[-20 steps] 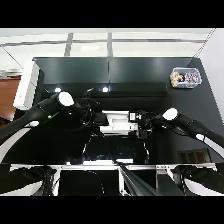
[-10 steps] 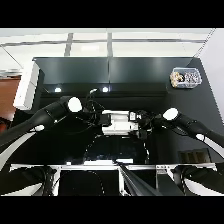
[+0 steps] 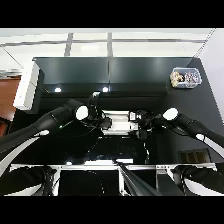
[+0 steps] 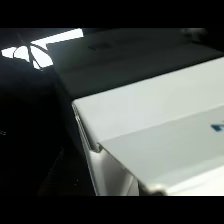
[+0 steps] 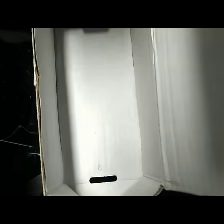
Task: Fold the box and place the chain.
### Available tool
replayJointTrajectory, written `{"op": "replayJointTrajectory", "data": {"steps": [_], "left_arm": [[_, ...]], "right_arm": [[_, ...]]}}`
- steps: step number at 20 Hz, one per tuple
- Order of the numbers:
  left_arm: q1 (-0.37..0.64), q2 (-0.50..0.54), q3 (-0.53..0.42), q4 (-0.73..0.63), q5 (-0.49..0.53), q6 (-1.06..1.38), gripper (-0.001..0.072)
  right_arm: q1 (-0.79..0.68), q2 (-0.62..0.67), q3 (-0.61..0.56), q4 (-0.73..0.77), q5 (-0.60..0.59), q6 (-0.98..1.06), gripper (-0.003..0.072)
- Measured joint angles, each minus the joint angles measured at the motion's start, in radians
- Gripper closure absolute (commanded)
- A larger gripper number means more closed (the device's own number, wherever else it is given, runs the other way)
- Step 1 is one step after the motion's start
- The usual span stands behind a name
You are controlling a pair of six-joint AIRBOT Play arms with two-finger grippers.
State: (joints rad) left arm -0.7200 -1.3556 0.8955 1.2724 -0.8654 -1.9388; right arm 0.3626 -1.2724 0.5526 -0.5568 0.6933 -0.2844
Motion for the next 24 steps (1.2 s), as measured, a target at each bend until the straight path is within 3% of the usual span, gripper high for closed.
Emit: {"op": "replayJointTrajectory", "data": {"steps": [3,11,16,18,21,23,24], "left_arm": [[-0.009,-0.018,0.03,0.052,-0.019,-0.032,0.0212],[-0.085,-0.134,0.165,0.227,-0.198,-0.188,0.0213],[-0.102,-0.156,0.183,0.268,-0.221,-0.327,0.0214],[-0.104,-0.159,0.187,0.273,-0.225,-0.372,0.0267],[-0.106,-0.161,0.196,0.279,-0.215,-0.418,0.0279],[-0.106,-0.161,0.204,0.275,-0.199,-0.434,0.0393],[-0.106,-0.161,0.207,0.271,-0.199,-0.441,0.0552]], "right_arm": [[0.0,0.0,0.0,0.0,0.0,0.0,0.0211],[0.0,0.0,0.0,0.0,0.0,0.0,0.0211],[0.0,0.0,0.0,0.0,0.0,0.0,0.0212],[0.0,0.0,0.0,0.0,0.0,0.0,0.0212],[0.0,0.0,0.0,0.0,0.001,0.0,0.0212],[0.0,0.0,0.0,0.0,0.001,0.0,0.0211],[0.0,0.0,0.0,0.0,0.001,0.0,0.0212]]}}
